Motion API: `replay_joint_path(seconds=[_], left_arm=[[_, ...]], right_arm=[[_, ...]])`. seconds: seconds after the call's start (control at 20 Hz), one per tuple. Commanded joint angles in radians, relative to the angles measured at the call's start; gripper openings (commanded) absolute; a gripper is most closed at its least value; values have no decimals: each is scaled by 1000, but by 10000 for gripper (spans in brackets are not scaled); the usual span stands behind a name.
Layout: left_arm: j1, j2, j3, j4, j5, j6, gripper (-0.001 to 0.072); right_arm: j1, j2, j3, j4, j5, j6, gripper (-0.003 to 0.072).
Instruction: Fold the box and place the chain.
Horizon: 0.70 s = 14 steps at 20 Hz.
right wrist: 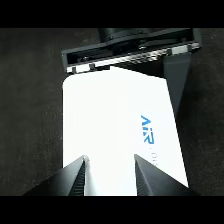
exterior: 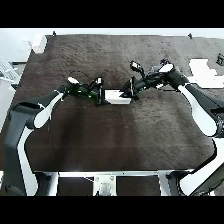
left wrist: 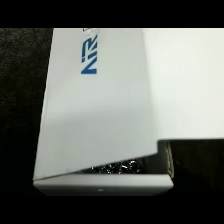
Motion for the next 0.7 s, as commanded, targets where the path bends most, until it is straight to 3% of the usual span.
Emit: replay_joint_path(seconds=[0.0,0.1,0.25,0.5,0.65], left_arm=[[1,1,0,0,0,0,471],[1,1,0,0,0,0,471],[1,2,0,0,0,0,471],[1,2,0,0,0,0,471],[1,2,0,0,0,0,471]], right_arm=[[4,-1,-14,1,-43,-45,384],[3,-1,-14,2,-68,-72,441],[5,-1,-14,2,-68,-97,466],[4,0,-13,4,-63,-96,452],[-2,11,-14,23,8,-95,408]])
